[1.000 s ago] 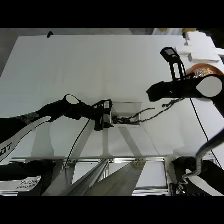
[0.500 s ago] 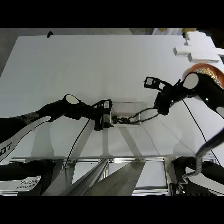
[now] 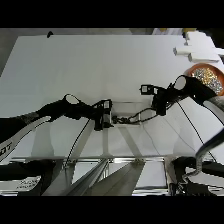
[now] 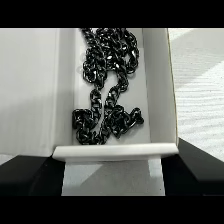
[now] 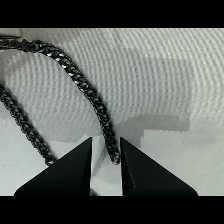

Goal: Fold the box and place the chain.

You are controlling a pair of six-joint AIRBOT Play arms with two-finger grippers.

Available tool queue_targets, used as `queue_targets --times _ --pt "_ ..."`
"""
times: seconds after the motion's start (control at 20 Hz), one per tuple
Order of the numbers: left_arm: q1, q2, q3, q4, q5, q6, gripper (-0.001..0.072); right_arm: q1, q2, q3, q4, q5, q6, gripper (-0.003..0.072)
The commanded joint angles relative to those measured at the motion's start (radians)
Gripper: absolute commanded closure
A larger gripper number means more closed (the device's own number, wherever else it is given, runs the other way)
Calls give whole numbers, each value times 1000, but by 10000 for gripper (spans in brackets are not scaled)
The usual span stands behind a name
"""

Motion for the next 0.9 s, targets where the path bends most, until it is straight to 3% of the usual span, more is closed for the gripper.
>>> queue_targets --times 0.0,0.25,0.35,0.6,0.85 --pt "0 0 0 0 0 0 506 0 -23 0 2 -11 -15 518" --pt "0 0 0 0 0 0 506 0 -46 -2 0 -13 -14 541" --pt "0 0 0 0 0 0 506 0 -46 -3 -3 -10 -13 675" --pt "0 0 0 0 0 0 506 0 9 -3 -21 22 0 675" --pt "0 0 0 0 0 0 506 0 178 -3 -20 85 86 676"
